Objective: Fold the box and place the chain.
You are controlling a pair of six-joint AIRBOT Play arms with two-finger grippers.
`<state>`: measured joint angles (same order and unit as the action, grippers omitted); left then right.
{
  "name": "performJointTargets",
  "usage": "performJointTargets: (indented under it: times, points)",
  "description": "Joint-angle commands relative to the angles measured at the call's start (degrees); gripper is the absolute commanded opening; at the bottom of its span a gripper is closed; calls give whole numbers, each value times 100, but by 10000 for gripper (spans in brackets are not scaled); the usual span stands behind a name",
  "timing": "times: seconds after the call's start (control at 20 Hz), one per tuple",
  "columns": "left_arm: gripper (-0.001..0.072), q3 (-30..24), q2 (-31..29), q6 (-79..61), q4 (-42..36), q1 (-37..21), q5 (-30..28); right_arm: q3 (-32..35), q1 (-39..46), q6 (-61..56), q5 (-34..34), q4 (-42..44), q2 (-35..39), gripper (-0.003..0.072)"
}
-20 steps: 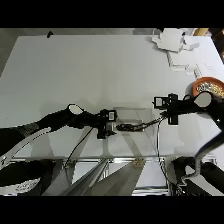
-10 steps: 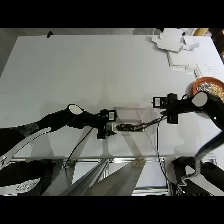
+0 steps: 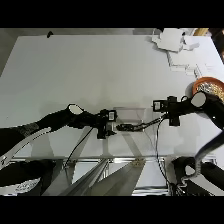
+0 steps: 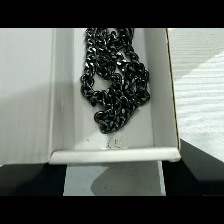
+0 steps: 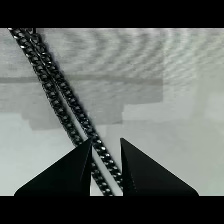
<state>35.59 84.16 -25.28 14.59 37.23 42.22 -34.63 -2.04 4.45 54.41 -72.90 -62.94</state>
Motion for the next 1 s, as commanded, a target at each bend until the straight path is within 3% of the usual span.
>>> performJointTargets:
  times: [0.0, 0.6, 0.65, 0.7, 0.95]
  points:
    - [334, 0, 0, 0, 0, 0, 0, 2, 2, 208, -52, -20, -164, 177]
    - [334, 0, -2, 0, 0, 0, 0, 2, 2, 205, -358, -50, -632, 144]
    - [334, 0, 0, 0, 0, 0, 0, 2, 2, 203, -361, -50, -629, 43]
    - [334, 0, 0, 0, 0, 0, 0, 2, 2, 201, -278, -52, -623, 21]
    - [334, 0, 0, 0, 0, 0, 0, 2, 0, 201, 201, -48, -337, 21]
